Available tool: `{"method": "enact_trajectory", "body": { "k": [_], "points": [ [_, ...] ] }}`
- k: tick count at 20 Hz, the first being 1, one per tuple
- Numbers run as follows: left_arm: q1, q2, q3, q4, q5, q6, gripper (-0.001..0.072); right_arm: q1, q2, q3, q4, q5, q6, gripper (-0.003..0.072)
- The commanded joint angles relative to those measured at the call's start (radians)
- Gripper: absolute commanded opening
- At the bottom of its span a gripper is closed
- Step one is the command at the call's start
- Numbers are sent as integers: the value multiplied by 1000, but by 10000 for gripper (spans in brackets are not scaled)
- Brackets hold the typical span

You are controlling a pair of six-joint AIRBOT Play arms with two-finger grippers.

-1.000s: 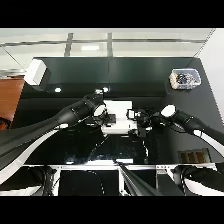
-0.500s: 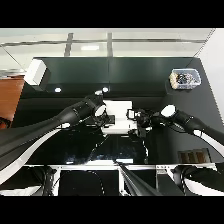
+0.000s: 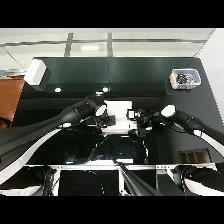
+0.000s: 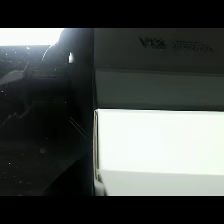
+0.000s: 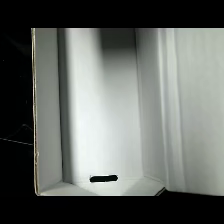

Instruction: Fold the box and place the chain.

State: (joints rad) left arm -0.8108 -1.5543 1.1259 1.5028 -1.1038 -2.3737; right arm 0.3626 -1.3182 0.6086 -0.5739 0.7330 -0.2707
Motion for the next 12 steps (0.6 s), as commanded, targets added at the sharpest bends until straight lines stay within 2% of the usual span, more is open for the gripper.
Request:
{"method": "enact_trajectory", "body": {
  "k": [1, 8, 9, 10, 12],
  "points": [
    [-1, -1, 2, -4, 6, 3, 25, 1, -1, 0, 0, 0, 2, 409],
    [-1, -1, 2, -3, 3, 10, 25, 1, -1, 0, -2, 3, 11, 414],
    [-1, -1, 2, -2, 0, 10, 25, 1, 0, 0, -3, -1, 13, 511],
    [0, -1, 2, 0, -7, 10, 25, 0, 3, 0, -3, 0, 14, 716],
    [0, 0, 2, 16, -30, 14, 25, 0, 35, 0, -42, 8, 39, 718]
  ]
}}
